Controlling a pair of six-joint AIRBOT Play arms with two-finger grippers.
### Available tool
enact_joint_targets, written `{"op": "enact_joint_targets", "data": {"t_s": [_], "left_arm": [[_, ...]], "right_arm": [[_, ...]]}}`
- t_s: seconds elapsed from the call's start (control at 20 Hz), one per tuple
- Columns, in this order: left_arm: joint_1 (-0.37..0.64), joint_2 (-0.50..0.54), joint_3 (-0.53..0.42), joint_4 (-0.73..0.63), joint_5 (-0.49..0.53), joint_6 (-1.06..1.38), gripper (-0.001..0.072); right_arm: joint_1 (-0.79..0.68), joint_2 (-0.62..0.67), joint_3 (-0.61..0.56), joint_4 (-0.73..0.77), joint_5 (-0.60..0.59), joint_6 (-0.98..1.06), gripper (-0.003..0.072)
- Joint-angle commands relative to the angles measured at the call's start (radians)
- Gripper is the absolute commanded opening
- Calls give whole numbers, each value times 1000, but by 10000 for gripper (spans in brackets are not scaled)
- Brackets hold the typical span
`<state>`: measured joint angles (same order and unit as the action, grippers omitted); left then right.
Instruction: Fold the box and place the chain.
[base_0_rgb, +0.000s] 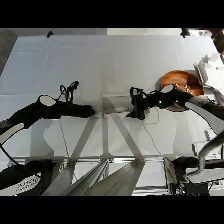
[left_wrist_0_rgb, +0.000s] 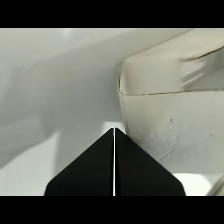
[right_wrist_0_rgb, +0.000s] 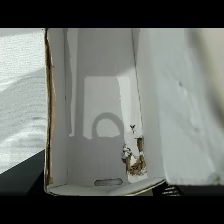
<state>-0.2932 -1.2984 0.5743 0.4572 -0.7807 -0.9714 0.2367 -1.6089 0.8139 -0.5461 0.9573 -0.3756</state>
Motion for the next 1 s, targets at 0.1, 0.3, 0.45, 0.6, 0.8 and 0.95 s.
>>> {"op": "enact_joint_targets", "data": {"t_s": [0.1, 0.3, 0.45, 0.6, 0.8, 0.95], "left_arm": [[0, -1, 0, -158, 23, 59, 153], [0, -1, 0, -173, 19, 59, 217], [-2, -1, 0, -197, 14, 60, 234], [-15, -1, 0, -196, 29, 61, 285], [-42, -1, 0, -202, 48, 76, 298], [-51, -1, 0, -203, 55, 78, 298]], "right_arm": [[0, 1, 1, 0, 0, 0, 403], [0, 1, 1, 0, 0, 0, 403], [0, 1, 1, 0, 0, 0, 403], [0, 1, 1, 0, 0, 0, 403], [0, 1, 1, 0, 0, 0, 403], [0, 1, 1, 0, 0, 0, 403]]}}
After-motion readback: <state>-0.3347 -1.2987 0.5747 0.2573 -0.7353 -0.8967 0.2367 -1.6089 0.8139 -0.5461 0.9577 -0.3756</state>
